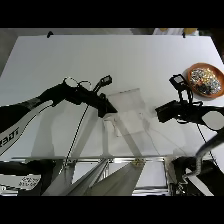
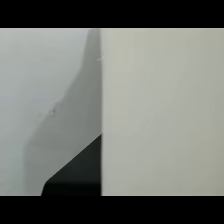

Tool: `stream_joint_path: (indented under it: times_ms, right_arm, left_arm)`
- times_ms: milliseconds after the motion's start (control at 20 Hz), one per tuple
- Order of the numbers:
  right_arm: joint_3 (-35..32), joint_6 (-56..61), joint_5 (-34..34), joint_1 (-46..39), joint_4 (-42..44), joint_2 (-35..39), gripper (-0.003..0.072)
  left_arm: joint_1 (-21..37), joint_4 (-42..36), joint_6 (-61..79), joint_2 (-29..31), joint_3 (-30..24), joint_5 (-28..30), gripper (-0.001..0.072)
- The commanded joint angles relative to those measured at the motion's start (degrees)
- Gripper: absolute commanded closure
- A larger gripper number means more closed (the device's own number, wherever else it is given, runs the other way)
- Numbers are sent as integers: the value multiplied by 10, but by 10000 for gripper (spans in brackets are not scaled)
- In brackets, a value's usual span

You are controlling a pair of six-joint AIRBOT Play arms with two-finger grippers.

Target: Fold the box and place the chain.

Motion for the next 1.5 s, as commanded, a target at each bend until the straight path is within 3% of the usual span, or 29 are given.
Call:
stream_joint_path:
  times_ms: [0,150,400,750,950,1450]
  right_arm:
    - [13,0,10,0,-10,10,422]
    - [17,-1,13,0,-10,28,407]
    - [17,-15,49,0,-23,33,407]
    - [17,-15,60,0,-37,33,407]
    - [17,-15,59,0,-37,33,407]
    - [17,-15,59,0,-37,33,407]
  left_arm:
    - [-26,49,58,24,1,21,706]
    - [-54,92,58,34,0,45,706]
    - [-92,98,58,30,0,153,706]
    - [-114,100,-15,28,-23,186,710]
    - [-136,98,-15,28,-42,244,709]
    - [-138,111,56,29,-42,255,706]
